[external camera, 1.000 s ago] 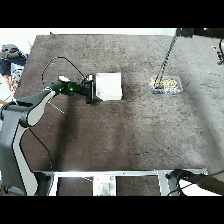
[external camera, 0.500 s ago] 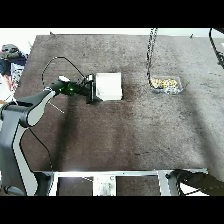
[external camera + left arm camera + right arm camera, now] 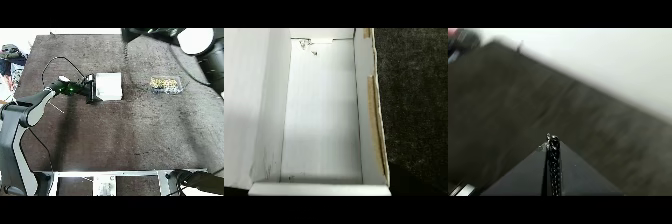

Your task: Fold the box and place the chain.

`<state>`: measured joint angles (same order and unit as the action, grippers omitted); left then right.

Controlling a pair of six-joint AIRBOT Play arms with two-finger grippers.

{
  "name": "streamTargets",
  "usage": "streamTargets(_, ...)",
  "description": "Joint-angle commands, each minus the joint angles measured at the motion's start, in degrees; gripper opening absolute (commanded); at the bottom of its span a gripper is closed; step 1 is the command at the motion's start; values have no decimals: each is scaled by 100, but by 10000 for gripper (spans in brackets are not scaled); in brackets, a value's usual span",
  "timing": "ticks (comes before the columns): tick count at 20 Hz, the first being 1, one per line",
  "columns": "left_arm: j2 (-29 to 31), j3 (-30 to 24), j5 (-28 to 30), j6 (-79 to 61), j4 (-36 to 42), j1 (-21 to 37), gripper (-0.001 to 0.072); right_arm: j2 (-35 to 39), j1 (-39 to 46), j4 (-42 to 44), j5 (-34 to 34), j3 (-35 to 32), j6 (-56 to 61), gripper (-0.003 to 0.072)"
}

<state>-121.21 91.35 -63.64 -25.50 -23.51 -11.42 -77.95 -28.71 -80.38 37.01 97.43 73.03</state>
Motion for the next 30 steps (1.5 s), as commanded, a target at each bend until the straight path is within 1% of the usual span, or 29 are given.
streamTargets(1, 2, 2, 2, -2, 0, 4, 167, -566, -243, 378, 682, -2, 0, 10)
streamTargets(5, 2, 2, 0, -2, 0, 4, 167, -1200, -372, 612, 1368, -7, 4, 10)
streamTargets(8, 2, 2, 0, -2, -2, 4, 167, -1683, -356, 553, 1412, -7, 7, 12)
streamTargets(9, 2, 2, 0, -2, 0, 4, 167, -1797, -332, 431, 1412, -7, 28, 107)
streamTargets(10, 2, 2, 0, -2, -2, 4, 166, -1878, -267, 361, 1447, -7, 26, 364)
streamTargets(11, 2, 2, 0, -2, -2, 4, 167, -1910, -160, 341, 1506, -7, 26, 396)
streamTargets(17, 2, 2, 0, -2, 0, 4, 167, -1797, 841, 398, 2367, -9, 391, 396)
streamTargets(19, 2, 2, 0, -2, -2, 4, 166, -1751, 1141, 393, 2448, -179, 507, 396)
streamTargets(21, 2, 2, 2, -2, 0, 4, 166, -1541, 1432, 393, 2223, -750, 651, 396)
streamTargets(24, 2, 2, 0, -2, -2, 4, 166, -1036, 1786, 391, 1574, -1947, 1010, 397)
streamTargets(27, 2, 2, 2, -2, 0, 4, 167, -693, 2129, 367, 503, -3097, 1622, 398)
streamTargets(29, 2, 2, 0, -2, -2, 4, 166, -745, 2326, 369, -278, -3547, 2229, 397)
streamTargets(30, 2, 2, 0, -2, 0, 4, 166, -807, 2361, 372, -542, -3659, 2345, 397)
